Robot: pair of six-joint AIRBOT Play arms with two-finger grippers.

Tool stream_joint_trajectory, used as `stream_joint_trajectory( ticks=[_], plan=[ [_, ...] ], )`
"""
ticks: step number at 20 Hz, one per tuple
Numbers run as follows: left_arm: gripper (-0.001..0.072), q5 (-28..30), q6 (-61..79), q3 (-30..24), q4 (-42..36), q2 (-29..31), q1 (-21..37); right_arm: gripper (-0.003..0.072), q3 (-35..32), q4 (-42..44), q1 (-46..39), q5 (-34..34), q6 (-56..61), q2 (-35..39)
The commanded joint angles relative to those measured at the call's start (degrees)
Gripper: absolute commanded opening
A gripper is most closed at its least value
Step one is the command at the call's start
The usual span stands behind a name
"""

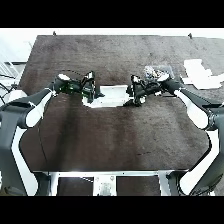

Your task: Fold the box and place the chain.

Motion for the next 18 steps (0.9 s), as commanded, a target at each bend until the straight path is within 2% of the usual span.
stream_joint_trajectory(
  ticks=[1, 18],
  plan=[
    [0.0020, 0.0, 0.0, 0.0, 0.0, 0.0, 0.0, 0.0687, 1.0, 0.2, 0.6, 0.3, -0.5, -1.0],
    [0.0020, 0.0, 0.0, 0.0, 0.0, 0.0, 0.0, 0.0670, 2.1, 0.8, 1.7, -0.3, -0.7, -3.1]
  ],
)
